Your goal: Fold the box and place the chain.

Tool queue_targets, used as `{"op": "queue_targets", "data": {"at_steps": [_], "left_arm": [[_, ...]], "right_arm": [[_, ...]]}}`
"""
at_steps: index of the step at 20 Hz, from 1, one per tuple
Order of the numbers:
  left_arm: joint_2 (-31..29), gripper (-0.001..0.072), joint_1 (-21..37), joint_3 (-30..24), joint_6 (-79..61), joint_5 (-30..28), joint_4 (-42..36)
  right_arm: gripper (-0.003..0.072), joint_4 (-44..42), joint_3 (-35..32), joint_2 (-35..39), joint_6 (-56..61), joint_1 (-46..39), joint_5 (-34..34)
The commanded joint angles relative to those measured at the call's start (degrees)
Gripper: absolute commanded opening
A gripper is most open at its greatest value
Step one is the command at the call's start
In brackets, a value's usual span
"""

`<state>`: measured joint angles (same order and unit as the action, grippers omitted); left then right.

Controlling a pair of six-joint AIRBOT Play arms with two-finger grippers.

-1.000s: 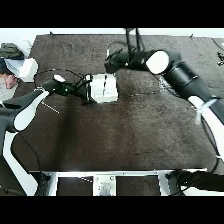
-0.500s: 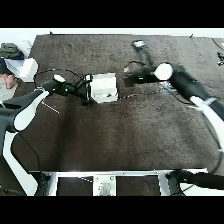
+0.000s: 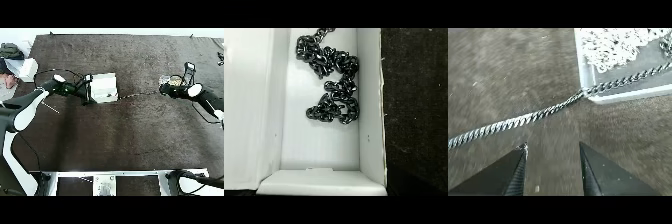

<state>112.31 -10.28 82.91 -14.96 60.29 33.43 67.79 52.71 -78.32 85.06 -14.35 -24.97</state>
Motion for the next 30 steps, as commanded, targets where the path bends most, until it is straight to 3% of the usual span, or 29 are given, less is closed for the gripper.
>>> {"op": "queue_targets", "data": {"at_steps": [1,7,9,11,15,20,24,30], "left_arm": [[0.02,0.0463,-0.02,-0.02,-0.02,-0.02,0.02],[0.02,0.0462,-0.02,-0.02,-0.02,-0.02,0.02],[0.02,0.0462,-0.02,-0.02,-0.02,0.0,0.02],[0.02,0.0462,-0.02,-0.02,-0.02,0.0,0.02],[0.02,0.0462,-0.02,-0.02,-0.02,0.0,0.0],[0.02,0.0462,-0.02,-0.02,-0.02,0.0,0.02],[0.02,0.0462,-0.02,-0.02,-0.02,0.0,0.02],[0.02,0.0462,-0.02,-0.02,-0.02,0.17,0.0]], "right_arm": [[0.0379,-5.11,-1.05,-5.42,1.16,0.07,7.78],[0.0376,-10.69,3.1,-14.08,1.16,2.62,12.37],[0.0136,-12.31,5.07,-15.91,1.16,2.62,11.93],[-0.0005,-14.05,5.55,-15.47,1.05,3.1,12.13],[-0.0006,-14.14,5.55,-5.18,-1.92,9.27,5.97],[-0.0006,-14.12,7.21,8.02,-3.15,25.18,7.1],[-0.0007,-14.05,12.9,6.84,-2.95,37.2,13.49],[-0.0007,-15.26,17.2,-2.54,-2.03,42.03,13.73]]}}
